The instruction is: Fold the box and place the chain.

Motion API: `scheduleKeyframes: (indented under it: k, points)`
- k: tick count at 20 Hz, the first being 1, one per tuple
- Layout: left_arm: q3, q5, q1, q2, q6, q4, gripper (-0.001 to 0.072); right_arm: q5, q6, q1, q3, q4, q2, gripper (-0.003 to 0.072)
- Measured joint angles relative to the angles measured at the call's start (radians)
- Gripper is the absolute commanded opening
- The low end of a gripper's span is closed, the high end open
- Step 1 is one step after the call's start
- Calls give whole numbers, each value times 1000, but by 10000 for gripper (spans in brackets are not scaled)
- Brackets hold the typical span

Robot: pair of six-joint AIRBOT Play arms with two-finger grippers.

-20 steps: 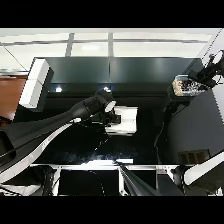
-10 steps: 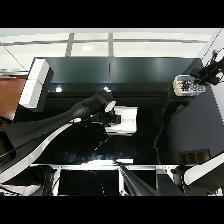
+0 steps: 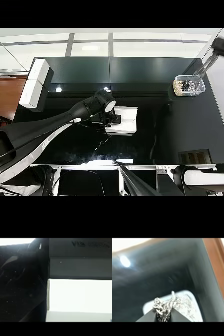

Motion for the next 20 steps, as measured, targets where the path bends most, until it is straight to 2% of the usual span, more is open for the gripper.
scheduleKeyframes:
  k: [4, 8, 14, 20]
  points:
    - [0, -3, 0, 0, 0, -14, 29, -4, -95, 24, 0, 97, 179, 18]
    - [0, -7, 0, 0, -1, -23, 29, 92, -179, 32, 0, 245, 303, 18]
    - [0, -8, 0, 0, -1, -26, 30, 282, -288, 36, -12, 546, 397, 19]
    - [0, -8, -1, 0, 0, -27, 29, 411, -383, 56, -143, 811, 451, 19]
